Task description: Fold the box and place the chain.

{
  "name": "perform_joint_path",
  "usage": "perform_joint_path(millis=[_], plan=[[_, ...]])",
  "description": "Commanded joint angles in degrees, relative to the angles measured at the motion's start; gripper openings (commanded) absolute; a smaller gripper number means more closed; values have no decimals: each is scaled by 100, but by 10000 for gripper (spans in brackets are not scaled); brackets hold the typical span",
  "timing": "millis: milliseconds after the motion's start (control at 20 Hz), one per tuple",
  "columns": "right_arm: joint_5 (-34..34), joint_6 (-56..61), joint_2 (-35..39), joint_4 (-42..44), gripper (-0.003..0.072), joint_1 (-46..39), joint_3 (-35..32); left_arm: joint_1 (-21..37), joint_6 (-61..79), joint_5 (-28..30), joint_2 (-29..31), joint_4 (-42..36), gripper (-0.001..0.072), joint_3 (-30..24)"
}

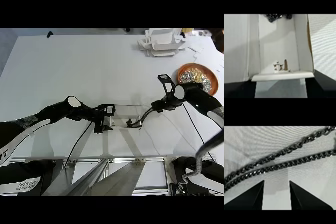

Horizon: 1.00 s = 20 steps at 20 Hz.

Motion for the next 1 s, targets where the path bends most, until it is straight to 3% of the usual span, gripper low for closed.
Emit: perform_joint_path(millis=[0,100,950], plan=[[-236,31,-68,0,257,-4,-2,2,2,2,0,0,249,2],[-337,31,-74,0,223,-4,-2,2,2,2,0,0,249,2],[-219,28,-542,31,223,-4,-4,2,2,0,0,0,249,2]])
